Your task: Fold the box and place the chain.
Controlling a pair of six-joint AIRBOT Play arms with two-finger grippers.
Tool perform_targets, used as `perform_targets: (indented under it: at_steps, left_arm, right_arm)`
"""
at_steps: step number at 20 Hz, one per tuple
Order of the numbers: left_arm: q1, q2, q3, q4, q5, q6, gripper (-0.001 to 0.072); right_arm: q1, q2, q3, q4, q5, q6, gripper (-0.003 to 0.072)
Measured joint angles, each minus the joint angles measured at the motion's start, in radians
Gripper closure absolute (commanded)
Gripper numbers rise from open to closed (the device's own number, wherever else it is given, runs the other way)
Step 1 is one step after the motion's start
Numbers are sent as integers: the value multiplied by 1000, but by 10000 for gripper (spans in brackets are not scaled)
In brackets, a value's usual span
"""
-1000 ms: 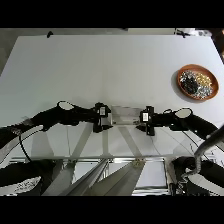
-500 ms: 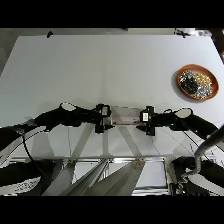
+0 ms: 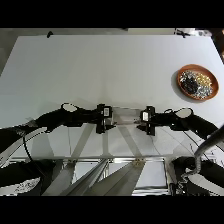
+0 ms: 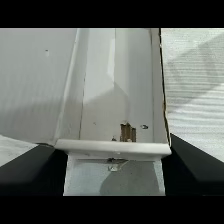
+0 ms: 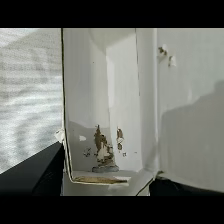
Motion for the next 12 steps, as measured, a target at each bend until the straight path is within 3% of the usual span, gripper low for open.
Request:
perform_targets:
  at_steps: [3, 5, 12]
  left_arm:
    - [-2, 0, 0, 4, 2, 1, 488]
    - [-2, 0, 0, 7, 3, 1, 420]
    - [-2, 0, 0, 11, 3, 2, 421]
  right_arm:
    - [0, 0, 0, 0, 0, 0, 276]
    - [0, 0, 0, 0, -1, 0, 276]
    - [0, 0, 0, 0, -1, -1, 276]
